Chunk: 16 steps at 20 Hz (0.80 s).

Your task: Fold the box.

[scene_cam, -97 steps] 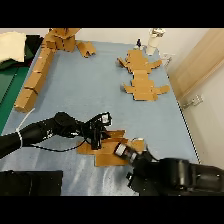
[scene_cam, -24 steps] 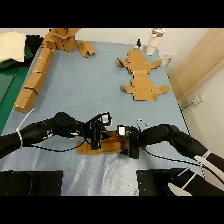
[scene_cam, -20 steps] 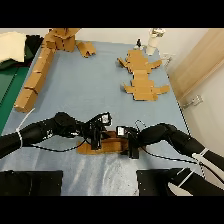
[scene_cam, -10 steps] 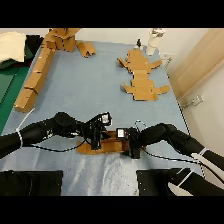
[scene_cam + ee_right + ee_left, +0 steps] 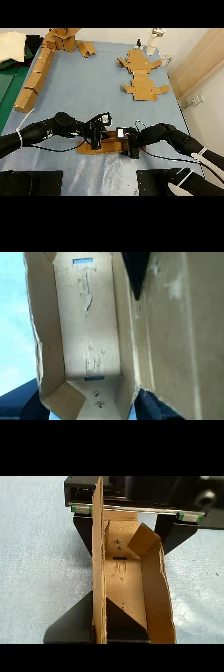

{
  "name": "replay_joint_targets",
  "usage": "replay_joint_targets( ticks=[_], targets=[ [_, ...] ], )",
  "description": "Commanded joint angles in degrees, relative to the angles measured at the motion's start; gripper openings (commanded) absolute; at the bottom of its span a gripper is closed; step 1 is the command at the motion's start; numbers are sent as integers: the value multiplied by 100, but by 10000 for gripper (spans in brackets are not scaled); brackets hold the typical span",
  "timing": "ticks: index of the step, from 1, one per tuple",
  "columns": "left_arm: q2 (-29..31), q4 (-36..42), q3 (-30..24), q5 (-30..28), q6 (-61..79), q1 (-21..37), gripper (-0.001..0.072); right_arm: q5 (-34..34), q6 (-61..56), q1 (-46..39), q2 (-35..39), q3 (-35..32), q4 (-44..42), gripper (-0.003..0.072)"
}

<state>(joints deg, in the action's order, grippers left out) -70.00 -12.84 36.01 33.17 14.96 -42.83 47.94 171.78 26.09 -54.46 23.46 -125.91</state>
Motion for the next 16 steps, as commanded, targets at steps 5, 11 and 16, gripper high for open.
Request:
replay_joint_targets(
  ticks=[5, 11, 16],
  targets=[
    [0, 0, 4, -4, 2, 0, 13, -96, 17, 7, -87, 4, -42, 699],
    [0, 0, 4, -2, 2, 0, 13, -105, 15, 4, -205, 2, -39, 677],
    [0, 0, 4, -2, 0, 0, 13, -94, 15, 7, -236, 4, -52, 567]
  ],
)
